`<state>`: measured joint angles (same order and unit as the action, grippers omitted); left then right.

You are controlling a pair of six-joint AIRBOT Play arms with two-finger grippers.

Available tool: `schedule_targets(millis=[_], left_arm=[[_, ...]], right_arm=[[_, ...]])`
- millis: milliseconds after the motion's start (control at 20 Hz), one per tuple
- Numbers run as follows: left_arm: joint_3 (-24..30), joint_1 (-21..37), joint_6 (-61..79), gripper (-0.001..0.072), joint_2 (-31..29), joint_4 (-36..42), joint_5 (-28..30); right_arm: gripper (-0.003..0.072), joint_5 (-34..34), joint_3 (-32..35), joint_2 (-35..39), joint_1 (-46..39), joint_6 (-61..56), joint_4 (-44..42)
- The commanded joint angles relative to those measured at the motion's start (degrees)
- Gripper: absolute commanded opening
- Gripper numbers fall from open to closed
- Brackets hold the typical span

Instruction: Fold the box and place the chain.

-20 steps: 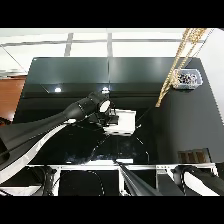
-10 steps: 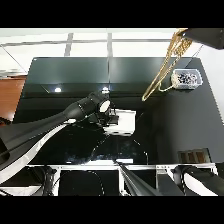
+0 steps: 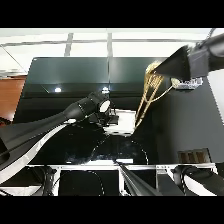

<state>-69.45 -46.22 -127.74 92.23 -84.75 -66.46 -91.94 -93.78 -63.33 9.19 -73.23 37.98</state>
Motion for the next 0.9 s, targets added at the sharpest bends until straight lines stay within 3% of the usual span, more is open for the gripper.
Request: schedule_targets(millis=[0,250,400,850], left_arm=[[0.0,0.0,0.0,0.003,0.0,0.0,0.0],[0.0,0.0,0.0,0.003,0.0,0.0,0.0],[0.0,0.0,0.0,0.003,0.0,0.0,0.0],[0.0,0.0,0.0,0.003,0.0,0.0,0.0]], right_arm=[[0.0016,2.2,5.3,0.0,1.5,0.2,-0.9],[0.0016,4.1,16.0,0.0,1.6,0.2,-0.4],[0.0016,4.0,21.2,0.0,1.5,-0.6,9.6],[0.0016,3.7,25.7,0.0,1.6,-0.6,9.5]])
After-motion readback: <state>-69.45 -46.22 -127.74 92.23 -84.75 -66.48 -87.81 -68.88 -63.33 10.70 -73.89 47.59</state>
